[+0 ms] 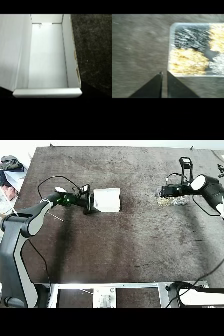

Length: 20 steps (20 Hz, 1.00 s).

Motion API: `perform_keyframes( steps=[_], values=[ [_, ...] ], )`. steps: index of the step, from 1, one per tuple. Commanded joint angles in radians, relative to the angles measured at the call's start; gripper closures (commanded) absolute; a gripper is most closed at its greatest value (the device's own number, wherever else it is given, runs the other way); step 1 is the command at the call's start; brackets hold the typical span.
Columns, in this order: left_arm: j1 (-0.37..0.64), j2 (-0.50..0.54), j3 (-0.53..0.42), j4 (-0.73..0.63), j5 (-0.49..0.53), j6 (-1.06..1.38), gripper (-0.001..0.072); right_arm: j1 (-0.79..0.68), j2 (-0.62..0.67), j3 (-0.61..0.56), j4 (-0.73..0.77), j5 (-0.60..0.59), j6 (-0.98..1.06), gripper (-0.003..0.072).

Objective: Fold the box and place the chain.

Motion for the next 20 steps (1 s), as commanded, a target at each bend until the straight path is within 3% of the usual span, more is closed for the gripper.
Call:
perform_keyframes(
  steps=[1,7,20],
  values=[
    [0.000,0.000,0.000,0.000,0.000,0.000,0.0290,-0.084,-0.127,0.130,0.045,0.150,-0.126,0.0452],
    [0.000,0.000,0.000,0.000,0.000,0.000,0.0290,-0.085,-0.326,0.341,0.059,0.281,-0.161,0.0453],
    [0.000,0.000,0.000,0.000,0.000,0.000,0.0290,-0.074,-0.393,0.353,0.041,0.332,-0.158,0.0452]
  ],
)
